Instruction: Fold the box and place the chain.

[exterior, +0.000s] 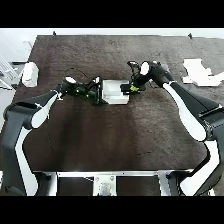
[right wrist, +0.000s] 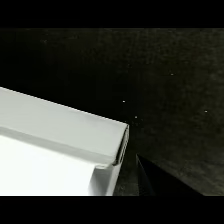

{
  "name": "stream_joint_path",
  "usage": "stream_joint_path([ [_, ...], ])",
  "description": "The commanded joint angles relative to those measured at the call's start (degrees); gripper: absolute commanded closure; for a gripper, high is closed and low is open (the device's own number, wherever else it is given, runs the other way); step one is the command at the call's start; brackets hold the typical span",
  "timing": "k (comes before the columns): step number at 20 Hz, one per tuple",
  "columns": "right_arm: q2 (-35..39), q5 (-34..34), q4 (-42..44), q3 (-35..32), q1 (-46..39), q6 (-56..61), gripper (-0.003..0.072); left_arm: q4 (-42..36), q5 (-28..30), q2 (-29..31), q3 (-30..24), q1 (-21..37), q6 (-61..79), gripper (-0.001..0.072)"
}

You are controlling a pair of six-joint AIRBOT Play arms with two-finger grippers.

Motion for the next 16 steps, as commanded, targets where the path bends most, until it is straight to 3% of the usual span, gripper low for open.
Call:
stream_joint_path([
  [1,0.02,1.60,-5.22,1.33,1.27,4.63,0.0309,-0.07,0.13,0.04,0.02,0.09,0.00,0.0299],
  [16,-3.32,4.55,-7.21,2.60,3.69,12.83,0.0309,-0.07,0.13,0.04,0.02,0.09,0.00,0.0299],
])
